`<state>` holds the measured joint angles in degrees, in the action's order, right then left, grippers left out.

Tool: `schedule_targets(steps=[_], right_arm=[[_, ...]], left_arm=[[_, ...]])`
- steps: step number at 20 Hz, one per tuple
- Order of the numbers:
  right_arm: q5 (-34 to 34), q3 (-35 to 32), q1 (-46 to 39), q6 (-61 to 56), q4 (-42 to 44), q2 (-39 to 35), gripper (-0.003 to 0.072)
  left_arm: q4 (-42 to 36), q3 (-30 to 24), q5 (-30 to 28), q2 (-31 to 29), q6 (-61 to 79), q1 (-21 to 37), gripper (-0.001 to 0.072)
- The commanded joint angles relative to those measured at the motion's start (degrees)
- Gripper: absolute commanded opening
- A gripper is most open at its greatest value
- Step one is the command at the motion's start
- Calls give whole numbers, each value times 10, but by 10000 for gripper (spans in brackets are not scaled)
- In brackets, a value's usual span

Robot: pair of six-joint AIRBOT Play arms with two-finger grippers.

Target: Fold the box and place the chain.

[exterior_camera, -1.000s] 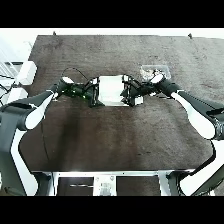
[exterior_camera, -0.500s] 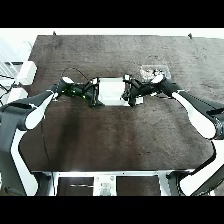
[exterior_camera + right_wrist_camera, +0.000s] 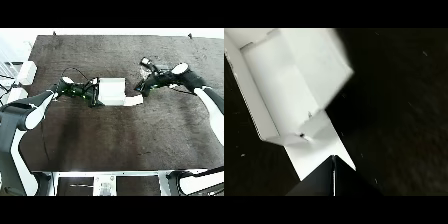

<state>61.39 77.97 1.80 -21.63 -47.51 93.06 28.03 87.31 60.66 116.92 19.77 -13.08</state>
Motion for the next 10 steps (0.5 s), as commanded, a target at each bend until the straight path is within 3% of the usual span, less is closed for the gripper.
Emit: schedule_targets(steps=[1, 4, 10], right_arm=[[13, -1, -55, -151, -15, -25, 18], [10, -28, -93, -232, -14, -25, 19], [-59, -125, -103, -275, -5, -14, 19]], left_arm=[[0, 0, 0, 0, 0, 0, 530], [0, 0, 0, 0, 0, 0, 530], [0, 0, 0, 0, 0, 0, 530]])
